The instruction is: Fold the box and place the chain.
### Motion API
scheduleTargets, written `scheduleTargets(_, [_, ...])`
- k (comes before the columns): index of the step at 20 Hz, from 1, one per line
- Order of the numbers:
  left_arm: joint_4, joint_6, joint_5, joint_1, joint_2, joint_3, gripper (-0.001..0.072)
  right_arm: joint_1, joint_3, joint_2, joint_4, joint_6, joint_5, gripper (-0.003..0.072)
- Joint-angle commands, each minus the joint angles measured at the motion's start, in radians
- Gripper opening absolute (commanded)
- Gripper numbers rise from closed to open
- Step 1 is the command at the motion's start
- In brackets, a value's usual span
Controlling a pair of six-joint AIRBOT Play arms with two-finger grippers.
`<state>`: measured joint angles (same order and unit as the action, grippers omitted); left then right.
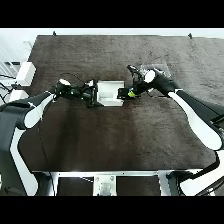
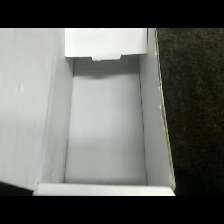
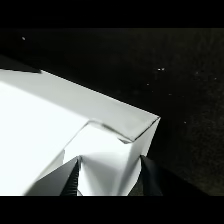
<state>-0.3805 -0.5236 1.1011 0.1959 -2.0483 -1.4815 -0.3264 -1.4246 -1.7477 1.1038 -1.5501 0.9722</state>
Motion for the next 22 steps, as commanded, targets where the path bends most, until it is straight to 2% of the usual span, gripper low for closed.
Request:
scheduleTargets(1, [0.0, 0.0, 0.0, 0.0, 0.0, 0.0, 0.0349, -0.03, -0.066, -0.037, 0.16, -0.134, 0.064, 0.0453])
scheduleTargets(4, [0.0, 0.0, -0.001, 0.0, 0.0, 0.0, 0.0349, -0.049, -0.122, -0.04, 0.247, -0.207, 0.092, 0.0451])
scheduleTargets(5, [0.0, 0.0, -0.001, 0.0, 0.0, 0.0, 0.0349, -0.059, -0.14, -0.04, 0.278, -0.23, 0.108, 0.0421])
scheduleTargets(7, [0.0, 0.0, -0.001, 0.0, 0.0, 0.0, 0.0349, -0.076, -0.174, -0.047, 0.315, -0.25, 0.158, 0.0418])
scheduleTargets(15, [0.0, 0.0, -0.001, 0.0, 0.0, 0.0, 0.0349, -0.093, -0.357, -0.186, 0.342, -0.32, 0.313, 0.0418])
scheduleTargets(17, [0.0, 0.0, -0.001, 0.0, 0.0, 0.0, 0.0349, -0.098, -0.407, -0.222, 0.389, -0.336, 0.373, 0.0418])
scheduleTargets(20, [0.0, 0.0, -0.001, 0.0, 0.0, 0.0, 0.0349, -0.099, -0.431, -0.239, 0.426, -0.371, 0.43, 0.0417])
scheduleTargets(22, [0.0, 0.0, -0.001, 0.0, 0.0, 0.0, 0.0349, -0.1, -0.437, -0.239, 0.436, -0.398, 0.435, 0.0368])
